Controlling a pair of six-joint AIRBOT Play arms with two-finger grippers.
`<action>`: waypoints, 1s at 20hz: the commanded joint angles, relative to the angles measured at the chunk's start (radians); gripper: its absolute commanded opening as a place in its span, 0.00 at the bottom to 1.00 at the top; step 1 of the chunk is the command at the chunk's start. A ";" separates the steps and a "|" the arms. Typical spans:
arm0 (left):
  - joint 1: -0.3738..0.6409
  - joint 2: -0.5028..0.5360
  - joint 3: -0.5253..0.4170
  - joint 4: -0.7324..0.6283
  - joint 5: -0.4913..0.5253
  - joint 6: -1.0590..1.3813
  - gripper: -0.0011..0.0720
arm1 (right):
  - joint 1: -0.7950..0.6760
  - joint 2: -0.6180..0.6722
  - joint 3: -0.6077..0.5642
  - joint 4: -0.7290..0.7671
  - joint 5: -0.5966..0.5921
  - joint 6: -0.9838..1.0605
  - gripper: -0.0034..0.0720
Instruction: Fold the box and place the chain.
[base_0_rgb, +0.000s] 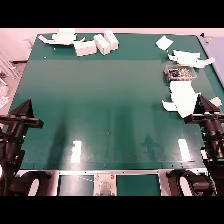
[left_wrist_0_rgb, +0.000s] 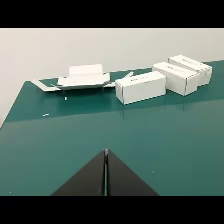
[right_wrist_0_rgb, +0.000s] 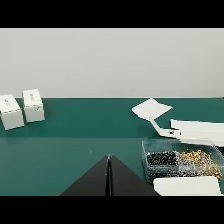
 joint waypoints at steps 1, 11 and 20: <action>0.000 0.000 0.000 0.000 0.000 0.000 0.04 | 0.001 0.000 0.001 0.000 0.000 0.000 0.06; 0.000 0.000 0.000 0.000 0.000 0.000 0.04 | 0.001 0.000 0.001 0.000 0.000 0.001 0.06; 0.000 0.000 0.000 0.000 0.000 0.000 0.04 | -0.002 -0.004 0.024 -0.018 -0.026 -0.033 0.29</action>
